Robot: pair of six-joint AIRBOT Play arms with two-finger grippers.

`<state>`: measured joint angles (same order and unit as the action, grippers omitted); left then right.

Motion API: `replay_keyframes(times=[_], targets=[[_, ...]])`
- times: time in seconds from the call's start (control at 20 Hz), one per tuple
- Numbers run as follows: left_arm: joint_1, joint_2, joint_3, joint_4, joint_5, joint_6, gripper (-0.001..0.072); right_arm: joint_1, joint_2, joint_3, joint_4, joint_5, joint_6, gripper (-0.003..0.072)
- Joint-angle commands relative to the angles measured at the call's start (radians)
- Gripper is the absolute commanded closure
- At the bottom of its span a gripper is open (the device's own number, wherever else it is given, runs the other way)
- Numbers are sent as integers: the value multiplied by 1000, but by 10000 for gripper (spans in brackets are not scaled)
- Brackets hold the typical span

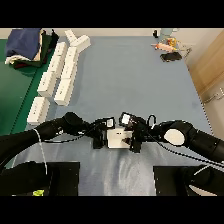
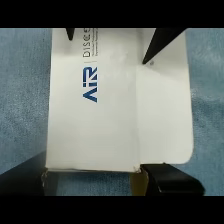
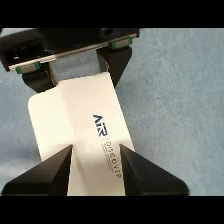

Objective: Fold the box.

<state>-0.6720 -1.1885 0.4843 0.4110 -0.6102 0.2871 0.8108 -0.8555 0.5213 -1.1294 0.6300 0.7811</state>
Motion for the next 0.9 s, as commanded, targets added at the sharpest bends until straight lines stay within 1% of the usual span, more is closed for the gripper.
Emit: replay_keyframes(times=[0.0,0.05,0.2,0.25,0.3,0.4,0.5,0.85], targets=[[0,0,1,0,0,0,229,2,2,-2,-16,17,-120,219],[0,0,1,0,0,0,229,8,2,-2,-16,24,-163,206],[0,0,1,0,0,0,229,55,1,-4,-18,22,-234,202],[0,0,1,0,0,0,229,65,-1,-7,-21,16,-245,158],[0,0,1,0,0,0,229,68,-4,-15,-38,-3,-252,158],[0,0,1,0,0,0,229,68,-18,-21,-127,-49,-251,159],[0,0,1,0,0,0,229,68,-22,-21,-180,-92,-251,159],[0,0,1,0,0,0,229,73,-20,-21,-183,-108,-251,163]])
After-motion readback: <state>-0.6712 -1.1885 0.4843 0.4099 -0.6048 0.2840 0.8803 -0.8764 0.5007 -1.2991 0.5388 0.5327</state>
